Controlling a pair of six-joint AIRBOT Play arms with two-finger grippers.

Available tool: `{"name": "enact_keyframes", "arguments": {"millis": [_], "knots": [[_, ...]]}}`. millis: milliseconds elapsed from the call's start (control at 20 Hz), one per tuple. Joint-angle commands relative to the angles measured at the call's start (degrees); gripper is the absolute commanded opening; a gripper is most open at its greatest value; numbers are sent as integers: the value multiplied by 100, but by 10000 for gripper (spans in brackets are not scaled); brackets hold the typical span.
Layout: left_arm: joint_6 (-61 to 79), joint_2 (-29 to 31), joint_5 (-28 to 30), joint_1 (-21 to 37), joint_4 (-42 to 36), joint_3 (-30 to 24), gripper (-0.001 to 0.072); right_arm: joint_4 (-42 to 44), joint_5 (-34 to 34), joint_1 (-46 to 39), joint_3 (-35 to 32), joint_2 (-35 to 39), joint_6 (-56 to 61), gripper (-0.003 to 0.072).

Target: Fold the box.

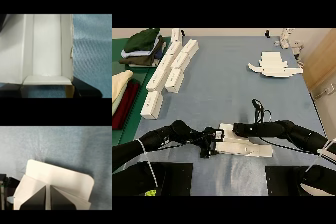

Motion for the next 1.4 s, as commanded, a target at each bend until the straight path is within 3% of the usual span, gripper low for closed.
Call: {"name": "enact_keyframes", "arguments": {"millis": [0,300,550,600,700,800,850,900,1050,1350], "knots": [[0,-2,-2,-2,2,2,414,-50,9,7,-2,96,-15,81],[0,-2,-2,-2,2,2,413,-866,-466,0,-2,1445,-164,81],[0,-2,-2,-2,2,2,413,-1917,-2682,4,-4,2717,-881,82],[0,-2,-2,-2,2,2,413,-1910,-3195,7,-4,2865,-1309,121],[0,-2,-2,-2,2,2,414,-1941,-4019,7,-4,2988,-2120,450],[0,-2,-2,-2,2,2,414,-2081,-4452,7,-20,2992,-2999,496],[0,-2,-2,-2,2,2,414,-2177,-4382,7,-61,2992,-3504,623],[0,-2,-2,-2,2,2,414,-2238,-4236,7,-105,2990,-3969,670],[0,-2,-2,-2,2,2,414,-2535,-3696,4,-173,2870,-4660,670],[0,-2,-2,-2,2,2,413,-2680,-3342,7,-232,2184,-5506,670]]}}
